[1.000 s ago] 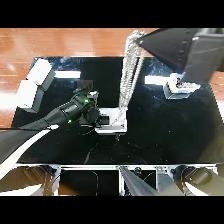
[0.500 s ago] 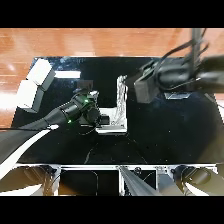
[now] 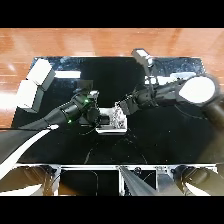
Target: Fold the box and place the chain.
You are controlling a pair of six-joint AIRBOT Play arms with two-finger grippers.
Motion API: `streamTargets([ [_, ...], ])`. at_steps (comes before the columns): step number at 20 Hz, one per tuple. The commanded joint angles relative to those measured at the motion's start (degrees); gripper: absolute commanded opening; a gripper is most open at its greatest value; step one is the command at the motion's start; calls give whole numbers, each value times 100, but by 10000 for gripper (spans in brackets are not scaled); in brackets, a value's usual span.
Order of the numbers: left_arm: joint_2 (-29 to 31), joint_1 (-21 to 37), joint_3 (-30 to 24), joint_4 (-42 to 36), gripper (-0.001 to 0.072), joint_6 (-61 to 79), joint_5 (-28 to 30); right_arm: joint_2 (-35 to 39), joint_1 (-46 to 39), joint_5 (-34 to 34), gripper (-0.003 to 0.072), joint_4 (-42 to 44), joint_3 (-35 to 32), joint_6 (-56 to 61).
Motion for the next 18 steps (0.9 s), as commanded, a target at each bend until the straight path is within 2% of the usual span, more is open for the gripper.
streamTargets([
  [1, -2, 2, 2, 0, 15, 0, 2, -374, 2, -120, 34, -118, -146, -35],
  [6, -2, 2, 2, 0, 15, 0, 0, -638, 2, -173, 35, -236, -522, 59],
  [7, -2, 2, 2, 0, 15, 0, -15, -649, 2, -179, 108, -238, -608, 140],
  [8, -2, 2, 2, 0, 15, 0, -22, -649, 4, -168, 297, -238, -682, 212],
  [9, -2, 2, 2, 0, 15, 0, -22, -649, 2, -109, 454, -240, -710, 225],
  [10, -2, 2, 2, 0, 15, 0, -22, -647, 2, -66, 540, -234, -710, 225],
  [11, -2, 2, 2, 0, 15, 0, -22, -638, 2, -39, 567, -236, -708, 225],
  [15, -2, 2, 2, -20, 15, 0, -17, -350, -345, 223, 566, -396, -623, 223],
  [18, -2, 2, 4, -24, 15, 0, -17, 96, -1036, 793, 566, -1401, -636, 313],
])
